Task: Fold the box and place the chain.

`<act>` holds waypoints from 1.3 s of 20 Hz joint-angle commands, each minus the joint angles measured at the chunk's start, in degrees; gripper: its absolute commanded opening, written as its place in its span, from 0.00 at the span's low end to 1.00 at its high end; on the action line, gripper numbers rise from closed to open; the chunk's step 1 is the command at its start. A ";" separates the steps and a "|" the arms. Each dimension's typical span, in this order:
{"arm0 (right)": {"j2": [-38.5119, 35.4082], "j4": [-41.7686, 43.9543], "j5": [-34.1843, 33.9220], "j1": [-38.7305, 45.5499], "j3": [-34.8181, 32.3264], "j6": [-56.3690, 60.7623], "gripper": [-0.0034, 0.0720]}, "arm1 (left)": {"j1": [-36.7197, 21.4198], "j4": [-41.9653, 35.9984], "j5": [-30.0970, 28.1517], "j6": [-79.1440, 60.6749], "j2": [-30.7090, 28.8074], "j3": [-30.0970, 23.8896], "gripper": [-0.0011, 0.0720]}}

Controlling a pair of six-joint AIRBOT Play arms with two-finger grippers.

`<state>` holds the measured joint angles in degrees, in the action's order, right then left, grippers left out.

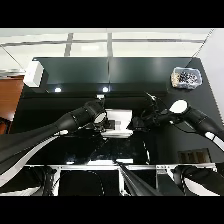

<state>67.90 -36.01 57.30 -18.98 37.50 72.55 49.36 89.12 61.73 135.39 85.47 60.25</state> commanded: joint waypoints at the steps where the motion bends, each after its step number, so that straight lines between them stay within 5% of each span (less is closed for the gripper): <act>1: 0.00 -7.98 -2.38 -4.09 2.27 7.56 0.53 | -0.02 0.00 0.00 0.00 -0.02 0.04 0.05; 16: 11.74 -43.25 3.34 -20.59 17.90 44.06 0.53 | -0.02 0.00 0.00 0.00 -0.02 0.04 0.05; 23: 13.51 -46.03 4.55 -22.69 18.86 52.72 0.53 | -0.02 0.02 -0.02 0.00 -0.02 0.04 0.05; 25: 13.51 -45.94 4.57 -22.69 18.86 53.05 0.35 | -0.02 0.02 0.04 0.00 -0.02 0.04 0.05; 26: 13.51 -45.94 4.57 -22.69 18.86 53.18 0.35 | -0.02 0.00 0.02 0.00 -0.02 0.04 0.05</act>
<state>81.01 -81.08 61.41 -41.41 56.21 123.63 49.36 89.12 61.52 135.41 85.47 60.25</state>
